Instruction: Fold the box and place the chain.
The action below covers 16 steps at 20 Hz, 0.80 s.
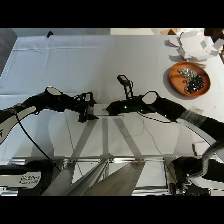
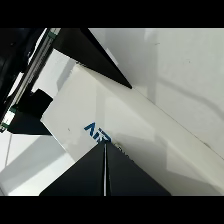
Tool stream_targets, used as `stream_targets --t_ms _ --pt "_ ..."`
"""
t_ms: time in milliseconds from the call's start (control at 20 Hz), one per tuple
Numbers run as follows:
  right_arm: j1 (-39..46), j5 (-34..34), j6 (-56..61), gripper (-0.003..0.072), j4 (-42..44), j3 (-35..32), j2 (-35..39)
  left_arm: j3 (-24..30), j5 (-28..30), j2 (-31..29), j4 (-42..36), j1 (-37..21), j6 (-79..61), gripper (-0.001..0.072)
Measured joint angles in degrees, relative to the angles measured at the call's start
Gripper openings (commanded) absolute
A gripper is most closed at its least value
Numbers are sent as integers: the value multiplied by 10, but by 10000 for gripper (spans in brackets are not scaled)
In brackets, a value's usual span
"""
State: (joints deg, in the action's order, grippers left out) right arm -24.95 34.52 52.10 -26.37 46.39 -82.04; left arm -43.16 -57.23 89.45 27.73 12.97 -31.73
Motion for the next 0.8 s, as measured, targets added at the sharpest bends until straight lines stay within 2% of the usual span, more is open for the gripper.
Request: stream_targets --t_ms 550,800 --pt "-2 -5 -1 10 -6 -5 3 0 0 0 0 0 0 329" --pt "-22 -26 -13 6 -6 -6 46 0 2 0 -2 0 2 329"
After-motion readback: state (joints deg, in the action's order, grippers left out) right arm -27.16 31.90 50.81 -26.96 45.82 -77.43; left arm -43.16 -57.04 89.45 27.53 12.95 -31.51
